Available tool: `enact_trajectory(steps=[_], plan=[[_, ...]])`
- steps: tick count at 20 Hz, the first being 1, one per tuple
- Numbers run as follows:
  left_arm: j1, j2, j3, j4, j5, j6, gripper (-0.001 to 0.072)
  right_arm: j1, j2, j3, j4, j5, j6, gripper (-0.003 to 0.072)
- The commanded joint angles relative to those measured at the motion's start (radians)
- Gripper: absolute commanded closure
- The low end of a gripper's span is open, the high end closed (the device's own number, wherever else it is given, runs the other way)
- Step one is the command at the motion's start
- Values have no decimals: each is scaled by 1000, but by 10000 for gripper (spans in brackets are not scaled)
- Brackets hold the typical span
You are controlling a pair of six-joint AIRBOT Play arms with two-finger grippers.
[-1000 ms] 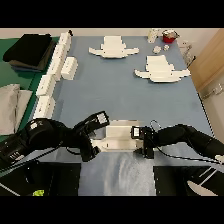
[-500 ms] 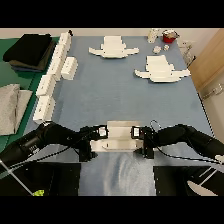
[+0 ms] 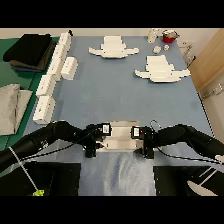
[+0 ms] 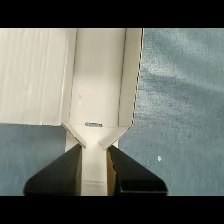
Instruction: Fold the box.
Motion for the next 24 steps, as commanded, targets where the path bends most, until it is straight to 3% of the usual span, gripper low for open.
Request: enact_trajectory(steps=[1,9,14,15,17,23,24], plan=[[1,-8,0,-111,16,101,541,0,0,0,0,0,0,175],[1,-89,2,-276,43,198,543,0,0,0,0,0,0,175],[1,-121,14,-279,45,200,540,0,0,0,0,0,0,175],[1,-121,14,-280,45,200,512,0,0,0,0,0,0,175],[1,-121,14,-280,43,200,185,0,0,0,0,0,0,174],[1,-121,14,-280,39,199,164,0,0,0,0,0,0,174],[2,-121,14,-279,35,192,200,0,0,0,0,0,0,175]])
